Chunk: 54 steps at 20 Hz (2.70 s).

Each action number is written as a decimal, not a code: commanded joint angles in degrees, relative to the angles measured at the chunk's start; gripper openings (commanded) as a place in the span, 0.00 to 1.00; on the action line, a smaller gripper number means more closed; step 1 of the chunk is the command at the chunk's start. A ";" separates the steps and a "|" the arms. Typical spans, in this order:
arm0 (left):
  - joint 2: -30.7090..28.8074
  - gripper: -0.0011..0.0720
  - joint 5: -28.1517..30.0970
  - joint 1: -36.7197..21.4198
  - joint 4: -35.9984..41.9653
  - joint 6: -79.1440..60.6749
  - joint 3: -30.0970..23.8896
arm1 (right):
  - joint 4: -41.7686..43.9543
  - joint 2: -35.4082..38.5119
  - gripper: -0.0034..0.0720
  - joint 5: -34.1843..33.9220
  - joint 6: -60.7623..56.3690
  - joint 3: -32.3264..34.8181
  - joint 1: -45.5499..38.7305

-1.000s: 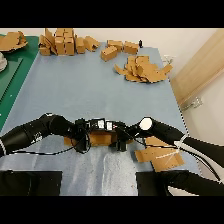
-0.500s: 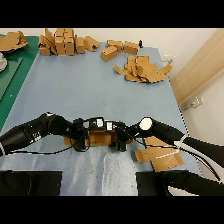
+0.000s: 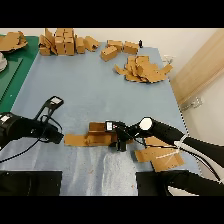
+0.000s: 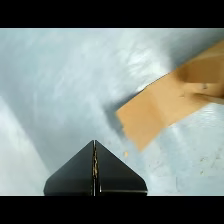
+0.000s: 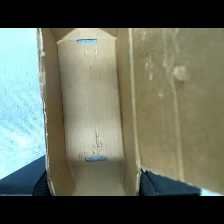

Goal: Fold the box.

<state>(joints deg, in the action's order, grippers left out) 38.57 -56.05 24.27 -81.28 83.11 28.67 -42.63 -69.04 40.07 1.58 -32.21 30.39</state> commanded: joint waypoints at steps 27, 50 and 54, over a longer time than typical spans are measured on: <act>3.82 0.03 23.93 7.56 35.21 10.60 -6.64 | 0.66 -0.04 0.81 -0.04 -0.02 0.02 0.04; 6.82 0.58 26.97 8.57 38.64 10.32 -6.60 | 0.68 -0.04 0.81 -0.07 -0.02 0.02 0.04; 8.59 0.58 26.51 8.90 40.22 10.32 -6.58 | 0.68 -0.04 0.81 -0.07 -0.02 0.02 0.04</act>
<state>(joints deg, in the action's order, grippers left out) 46.15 -29.23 32.95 -42.15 93.45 22.04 -41.98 -69.06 39.99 1.58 -32.21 30.39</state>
